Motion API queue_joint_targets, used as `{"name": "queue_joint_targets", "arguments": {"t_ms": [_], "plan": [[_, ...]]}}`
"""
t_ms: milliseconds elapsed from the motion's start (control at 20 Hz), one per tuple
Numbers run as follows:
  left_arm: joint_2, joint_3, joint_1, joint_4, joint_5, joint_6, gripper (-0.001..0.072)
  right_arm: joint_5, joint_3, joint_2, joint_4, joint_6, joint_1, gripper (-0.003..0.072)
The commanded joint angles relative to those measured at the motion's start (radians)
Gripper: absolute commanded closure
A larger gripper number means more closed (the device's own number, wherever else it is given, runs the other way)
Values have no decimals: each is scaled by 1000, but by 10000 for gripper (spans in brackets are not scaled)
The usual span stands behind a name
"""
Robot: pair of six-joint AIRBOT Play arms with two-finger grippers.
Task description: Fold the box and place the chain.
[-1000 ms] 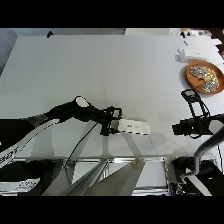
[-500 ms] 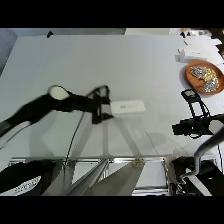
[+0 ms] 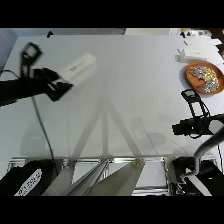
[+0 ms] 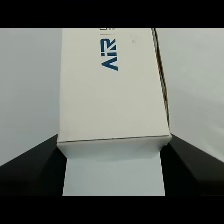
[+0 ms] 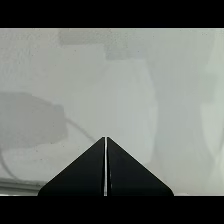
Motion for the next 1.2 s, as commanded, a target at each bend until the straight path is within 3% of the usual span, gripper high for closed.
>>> {"name": "queue_joint_targets", "arguments": {"t_ms": [0, 150, 250, 750, 1000, 1050, 1100, 1150], "plan": [[35, 1, 179, 172, 5, -228, 707, 0, 0, 0, 0, 0, 0, 663], [12, -9, 279, 435, 22, -427, 708, 0, 0, 0, 0, 0, 0, 663], [-14, -23, 337, 540, 36, -518, 708, 0, 0, 0, 0, 0, 0, 663], [-175, -159, 383, 540, 87, -592, 707, 0, 0, 0, 0, 0, 0, 663], [-174, -198, 383, 544, 10, -632, 705, 0, 0, 0, 1, 0, 0, 663], [-173, -198, 383, 543, -12, -668, 656, 0, 0, 0, 0, 0, 0, 663], [-173, -198, 383, 543, -35, -694, 533, 0, 0, 0, 1, 0, 0, 663], [-173, -198, 383, 543, -57, -702, 332, 0, 0, 0, 1, 0, 0, 663]]}}
